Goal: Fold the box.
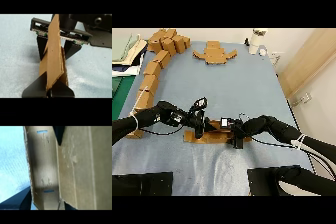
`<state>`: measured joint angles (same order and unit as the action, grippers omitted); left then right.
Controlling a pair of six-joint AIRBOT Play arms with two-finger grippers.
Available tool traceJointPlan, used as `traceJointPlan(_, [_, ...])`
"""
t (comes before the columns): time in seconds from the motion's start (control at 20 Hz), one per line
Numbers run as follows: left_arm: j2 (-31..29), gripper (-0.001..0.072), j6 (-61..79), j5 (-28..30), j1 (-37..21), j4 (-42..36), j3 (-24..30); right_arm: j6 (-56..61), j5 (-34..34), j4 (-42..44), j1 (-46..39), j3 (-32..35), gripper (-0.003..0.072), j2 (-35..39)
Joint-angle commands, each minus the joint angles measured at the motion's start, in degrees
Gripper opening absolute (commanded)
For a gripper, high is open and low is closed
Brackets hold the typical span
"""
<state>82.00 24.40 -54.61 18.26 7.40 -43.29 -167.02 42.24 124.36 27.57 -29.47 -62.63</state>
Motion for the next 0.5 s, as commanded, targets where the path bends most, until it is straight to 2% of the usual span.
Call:
traceJointPlan(0.0, [0.0, 0.0011, 0.0, 0.0, 0.0, 0.0, 0.0, 0.1, 0.3, -0.1, 0.0, 0.0, 0.0441, 0.0])
traceJointPlan(0.2, [0.0, 0.0012, 0.0, 0.0, 0.0, 0.0, 0.0, 0.1, 0.5, -0.1, 0.0, 0.0, 0.0442, 0.0])
traceJointPlan(0.25, [0.0, 0.0012, 0.0, 0.0, 0.0, 0.0, 0.0, 0.1, 0.5, -0.1, 0.1, 0.0, 0.0470, 0.0])
traceJointPlan(0.3, [0.0, 0.0011, 0.0, 0.0, 0.0, 0.0, 0.0, 0.1, 0.5, 0.0, 0.1, 0.0, 0.0595, 0.0])
traceJointPlan(0.45, [0.0, 0.0011, 0.0, 0.0, 0.0, 0.0, 0.0, 0.1, 0.5, -0.1, 0.1, 0.0, 0.0574, 0.0])
